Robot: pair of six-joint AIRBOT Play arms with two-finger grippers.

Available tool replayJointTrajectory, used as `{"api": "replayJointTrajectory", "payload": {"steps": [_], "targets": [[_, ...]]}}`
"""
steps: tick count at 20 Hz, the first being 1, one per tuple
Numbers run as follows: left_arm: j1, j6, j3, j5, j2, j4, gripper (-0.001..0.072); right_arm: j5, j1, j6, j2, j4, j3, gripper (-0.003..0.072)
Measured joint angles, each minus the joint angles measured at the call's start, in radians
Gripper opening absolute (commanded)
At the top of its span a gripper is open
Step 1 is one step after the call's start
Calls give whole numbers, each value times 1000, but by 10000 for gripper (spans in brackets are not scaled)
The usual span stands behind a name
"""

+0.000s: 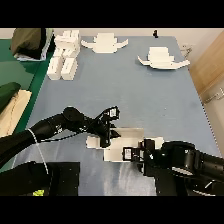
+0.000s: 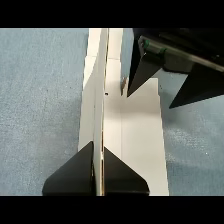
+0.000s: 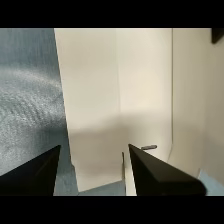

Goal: Fold the box.

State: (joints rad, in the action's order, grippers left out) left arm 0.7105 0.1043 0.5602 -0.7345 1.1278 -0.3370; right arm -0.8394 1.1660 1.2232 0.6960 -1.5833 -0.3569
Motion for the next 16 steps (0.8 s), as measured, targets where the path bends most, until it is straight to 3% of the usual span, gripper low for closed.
{"api": "replayJointTrajectory", "payload": {"steps": [5,9,16], "targets": [[0,0,0,0,0,0,17,90,12,-10,54,-38,6,645],[0,0,0,0,0,0,16,96,14,-12,59,-67,4,640],[0,0,0,0,0,0,16,73,19,128,-69,-213,-6,640]]}}
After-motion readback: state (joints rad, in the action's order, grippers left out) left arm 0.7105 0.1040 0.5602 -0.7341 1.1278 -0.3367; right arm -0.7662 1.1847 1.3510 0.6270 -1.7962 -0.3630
